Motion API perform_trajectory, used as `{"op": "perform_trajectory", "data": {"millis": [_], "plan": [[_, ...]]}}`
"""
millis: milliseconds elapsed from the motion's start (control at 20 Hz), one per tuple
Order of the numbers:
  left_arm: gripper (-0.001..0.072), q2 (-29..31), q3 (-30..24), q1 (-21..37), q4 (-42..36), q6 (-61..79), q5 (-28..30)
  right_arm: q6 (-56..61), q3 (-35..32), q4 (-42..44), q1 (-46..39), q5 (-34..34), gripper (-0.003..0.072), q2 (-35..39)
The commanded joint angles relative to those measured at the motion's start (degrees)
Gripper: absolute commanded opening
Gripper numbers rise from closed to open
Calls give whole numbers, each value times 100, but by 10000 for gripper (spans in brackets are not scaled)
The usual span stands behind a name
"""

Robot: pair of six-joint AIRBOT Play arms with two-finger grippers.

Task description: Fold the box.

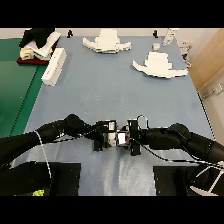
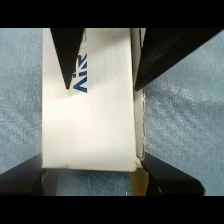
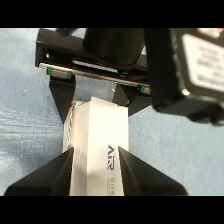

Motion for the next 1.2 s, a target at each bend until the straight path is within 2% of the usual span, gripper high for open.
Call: {"op": "perform_trajectory", "data": {"millis": [0,350,500,550,600,650,700,750,850,950,1150], "plan": [[462,0,0,-2,-4,-9,13,2,0,61,4,-83,466,7],[462,0,0,-2,-4,-9,13,179,2,68,-13,-254,464,575],[462,0,-2,-2,-4,-9,13,1126,-4,70,-48,-474,459,907],[462,0,-2,-2,-4,-7,15,1759,-4,68,-105,-492,382,1014],[462,0,0,-2,-4,-7,13,2448,-24,74,-181,-463,218,1108],[462,0,-2,-2,-4,-7,13,3001,-81,144,-247,-317,95,1176],[462,0,-2,-2,-4,-7,13,3486,-201,258,-280,-74,37,1228],[462,0,-2,-2,-4,-7,13,3735,-363,409,-280,210,11,1272],[462,0,-2,-2,-4,-7,13,3807,-850,907,-227,1088,11,1366],[462,0,-2,-2,-4,-7,13,3821,-1309,1021,46,1864,11,1414],[462,0,-2,-2,-4,-7,13,4013,-1766,1019,501,2168,15,1412]]}}
